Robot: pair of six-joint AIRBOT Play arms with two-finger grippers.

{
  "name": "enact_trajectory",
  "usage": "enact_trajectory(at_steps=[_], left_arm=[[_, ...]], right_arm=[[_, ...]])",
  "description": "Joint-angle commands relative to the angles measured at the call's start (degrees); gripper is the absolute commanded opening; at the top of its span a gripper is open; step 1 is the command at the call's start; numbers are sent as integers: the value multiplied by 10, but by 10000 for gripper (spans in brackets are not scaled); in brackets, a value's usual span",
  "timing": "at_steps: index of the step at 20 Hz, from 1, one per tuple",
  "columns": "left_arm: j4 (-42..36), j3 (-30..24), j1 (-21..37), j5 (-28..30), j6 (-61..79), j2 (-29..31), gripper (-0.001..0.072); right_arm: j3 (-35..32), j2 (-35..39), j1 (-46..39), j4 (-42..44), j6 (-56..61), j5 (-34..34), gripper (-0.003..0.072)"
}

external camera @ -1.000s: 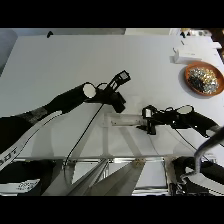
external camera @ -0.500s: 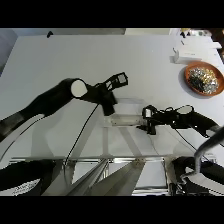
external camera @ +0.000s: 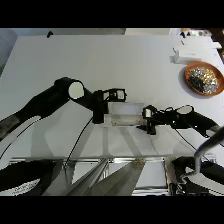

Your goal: Fold the box and place the chain.

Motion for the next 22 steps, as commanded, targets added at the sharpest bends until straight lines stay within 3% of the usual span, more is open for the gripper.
enact_trajectory(at_steps=[1,6,9,13,18,22], left_arm=[[-17,-18,1,-1,16,-27,4],[-17,-93,2,10,87,-27,12],[-19,-106,5,26,107,-26,26],[-19,-106,23,62,106,-2,279],[-19,-106,41,83,107,19,275],[-43,-106,32,141,109,5,276]], right_arm=[[0,0,0,0,0,0,416],[0,0,0,0,0,0,416],[0,0,0,0,0,0,416],[0,0,0,0,0,0,416],[0,0,0,0,0,0,416],[0,0,0,0,0,0,416]])
